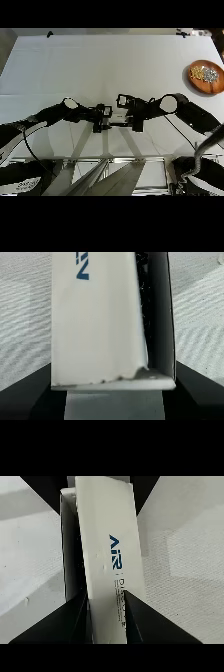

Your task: Fold the box and place the chain.

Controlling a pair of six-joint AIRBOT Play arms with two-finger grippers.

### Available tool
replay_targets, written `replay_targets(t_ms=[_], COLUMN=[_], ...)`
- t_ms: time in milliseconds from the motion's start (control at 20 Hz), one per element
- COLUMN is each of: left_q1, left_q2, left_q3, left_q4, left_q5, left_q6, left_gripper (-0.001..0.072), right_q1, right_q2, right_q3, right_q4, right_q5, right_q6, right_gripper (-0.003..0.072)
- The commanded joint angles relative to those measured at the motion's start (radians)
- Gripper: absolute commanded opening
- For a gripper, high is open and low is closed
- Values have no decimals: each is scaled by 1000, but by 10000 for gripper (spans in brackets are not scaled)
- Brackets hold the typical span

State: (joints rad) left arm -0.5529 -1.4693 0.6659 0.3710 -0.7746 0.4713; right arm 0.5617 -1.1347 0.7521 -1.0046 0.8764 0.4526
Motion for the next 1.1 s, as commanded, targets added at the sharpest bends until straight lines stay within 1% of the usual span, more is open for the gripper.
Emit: replay_targets(t_ms=[0, 150, 500, 750, 850, 1050], left_q1=[1, 1, 1, 1, 1, 1], left_q2=[1, 1, 1, 1, 1, 1], left_q3=[0, 0, 0, 0, 0, 0], left_q4=[0, 0, 0, 0, 0, 0], left_q5=[0, 0, 0, 0, 0, 0], left_q6=[0, 0, 0, 0, 0, 0], left_gripper=[377, 377, 377, 377, 377, 377], right_q1=[26, 44, 83, 84, 87, 129], right_q2=[0, 0, 0, 0, 0, 0], right_q3=[0, 0, -33, -37, -45, -93], right_q4=[-13, -13, -36, -34, -31, -31], right_q5=[-5, -32, -28, -32, -36, -91], right_q6=[14, 19, 46, 75, 76, 82], right_gripper=[217, 217, 217, 217, 187, 187])
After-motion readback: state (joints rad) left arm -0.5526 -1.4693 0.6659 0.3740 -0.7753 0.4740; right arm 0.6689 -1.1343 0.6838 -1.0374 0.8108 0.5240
